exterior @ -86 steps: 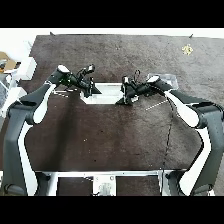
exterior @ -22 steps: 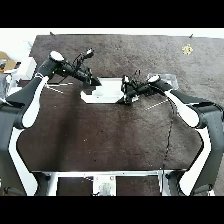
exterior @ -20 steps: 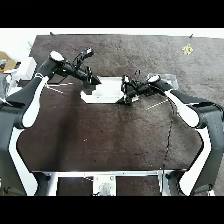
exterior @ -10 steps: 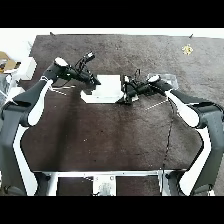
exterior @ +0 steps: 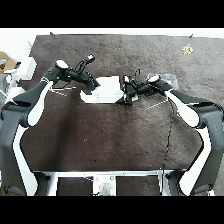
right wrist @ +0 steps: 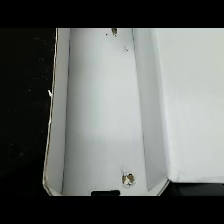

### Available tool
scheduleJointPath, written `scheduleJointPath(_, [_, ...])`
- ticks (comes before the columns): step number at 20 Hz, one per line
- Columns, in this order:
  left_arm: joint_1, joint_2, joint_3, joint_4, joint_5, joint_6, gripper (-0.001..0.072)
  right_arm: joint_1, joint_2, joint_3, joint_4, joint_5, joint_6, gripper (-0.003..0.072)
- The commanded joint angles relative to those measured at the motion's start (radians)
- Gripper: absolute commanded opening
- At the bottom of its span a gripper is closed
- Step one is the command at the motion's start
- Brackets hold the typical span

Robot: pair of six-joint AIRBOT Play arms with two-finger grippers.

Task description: Fold the box and place the chain.

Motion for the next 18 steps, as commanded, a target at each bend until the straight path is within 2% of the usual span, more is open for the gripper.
scheduleJointPath(1, [0.001,0.032,0.009,-0.008,0.020,0.001,0.0008,0.001,-0.001,0.001,-0.001,0.000,0.000,0.0378])
scheduleJointPath(5, [0.011,0.142,0.010,0.015,0.004,0.045,0.0008,0.001,-0.001,0.001,-0.001,0.000,0.000,0.0377])
scheduleJointPath(7, [0.021,0.201,0.010,0.070,-0.059,0.044,0.0010,0.001,-0.001,0.001,-0.001,0.000,0.000,0.0377])
scheduleJointPath(9, [0.021,0.224,0.010,0.162,-0.164,0.046,0.0012,0.001,-0.001,0.001,-0.001,0.000,0.000,0.0377])
scheduleJointPath(10, [0.021,0.221,0.008,0.209,-0.233,0.079,0.0129,0.001,-0.001,0.001,-0.001,0.000,0.000,0.0378])
scheduleJointPath(11, [0.018,0.217,-0.003,0.249,-0.275,0.125,0.0467,0.001,-0.001,0.001,-0.001,0.000,0.000,0.0377])
scheduleJointPath(12, [0.017,0.217,-0.030,0.277,-0.276,0.143,0.0612,0.001,-0.001,0.001,-0.001,0.000,0.000,0.0378])
scheduleJointPath(14, [0.017,0.217,-0.101,0.296,-0.241,0.219,0.0611,0.001,-0.001,0.001,-0.001,0.000,0.000,0.0378])
scheduleJointPath(18, [-0.030,0.217,-0.246,0.343,-0.091,0.292,0.0610,0.001,-0.001,0.001,-0.001,0.000,0.000,0.0378])
